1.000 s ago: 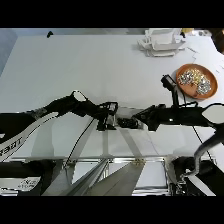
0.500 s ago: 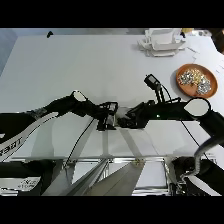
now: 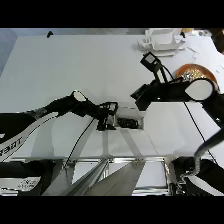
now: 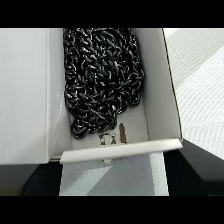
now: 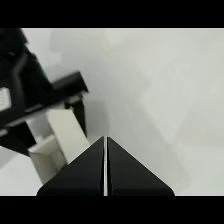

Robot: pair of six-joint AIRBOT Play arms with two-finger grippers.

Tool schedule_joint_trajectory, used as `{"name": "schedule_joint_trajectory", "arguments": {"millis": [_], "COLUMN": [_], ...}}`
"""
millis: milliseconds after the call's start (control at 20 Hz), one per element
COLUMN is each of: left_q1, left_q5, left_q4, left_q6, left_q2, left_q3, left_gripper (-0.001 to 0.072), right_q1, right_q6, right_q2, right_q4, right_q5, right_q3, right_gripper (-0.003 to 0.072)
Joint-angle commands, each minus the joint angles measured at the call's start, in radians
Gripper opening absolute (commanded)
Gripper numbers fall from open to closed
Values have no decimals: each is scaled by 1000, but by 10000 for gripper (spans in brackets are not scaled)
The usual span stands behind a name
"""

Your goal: Fold the box and place the chain.

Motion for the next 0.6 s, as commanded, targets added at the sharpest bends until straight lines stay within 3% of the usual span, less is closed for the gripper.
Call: {"name": "schedule_joint_trajectory", "arguments": {"millis": [0,300,400,550], "left_q1": [1,1,1,1], "left_q5": [0,0,0,0], "left_q4": [0,0,0,0], "left_q6": [0,0,0,0], "left_q2": [1,1,1,1], "left_q3": [0,0,0,0], "left_gripper": [83,83,83,83], "right_q1": [1,1,10,57], "right_q6": [29,-87,-126,-210], "right_q2": [-127,-166,-166,-147], "right_q4": [-80,-78,-66,-64], "right_q5": [63,142,158,173], "right_q3": [21,21,20,-2], "right_gripper": [18,23,107,122]}}
